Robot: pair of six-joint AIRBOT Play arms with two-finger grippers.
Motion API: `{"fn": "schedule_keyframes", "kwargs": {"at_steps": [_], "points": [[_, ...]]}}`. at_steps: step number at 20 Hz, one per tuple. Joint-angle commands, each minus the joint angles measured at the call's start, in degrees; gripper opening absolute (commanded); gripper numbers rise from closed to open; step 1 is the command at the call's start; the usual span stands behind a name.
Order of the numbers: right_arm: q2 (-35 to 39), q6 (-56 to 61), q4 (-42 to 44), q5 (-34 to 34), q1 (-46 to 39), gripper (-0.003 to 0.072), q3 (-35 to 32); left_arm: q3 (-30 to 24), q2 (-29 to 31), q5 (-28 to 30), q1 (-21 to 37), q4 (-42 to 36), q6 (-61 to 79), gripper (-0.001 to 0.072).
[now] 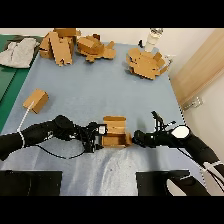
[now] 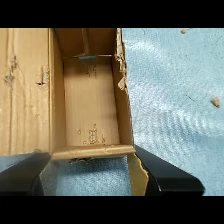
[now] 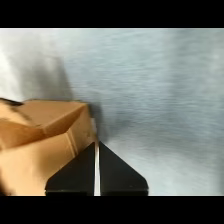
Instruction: Fold the box.
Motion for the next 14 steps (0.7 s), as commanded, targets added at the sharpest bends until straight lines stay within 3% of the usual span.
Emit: {"fn": "schedule_keyframes", "kwargs": {"at_steps": [1, 3, 5, 11, 12, 14], "points": [[1.97, 0.59, -1.18, 1.16, 0.13, 0.0056, 0.74, -0.02, 0.02, 0.02, 0.02, 0.00, 0.02, 0.0465], [2.89, 2.95, -4.28, 1.25, 0.13, 0.0068, 0.96, -0.02, 0.02, 0.02, 0.02, 0.00, 0.00, 0.0465], [3.63, 2.95, -3.54, 1.60, 0.13, 0.0183, 0.96, -0.02, 0.02, 0.02, 0.02, 0.00, 0.02, 0.0465], [6.73, 2.91, 0.57, 1.88, 0.13, 0.0199, 0.96, -0.02, 0.02, 0.02, 0.02, 0.00, 0.00, 0.0465], [6.82, 2.82, 1.01, 2.08, 0.20, 0.0299, 0.96, -0.02, 0.02, 0.02, 0.02, 0.00, 0.02, 0.0465], [6.78, 2.69, 1.57, 2.01, 1.11, 0.0317, 0.96, -0.02, 0.02, 0.02, 0.02, 0.02, 0.02, 0.0465]]}}
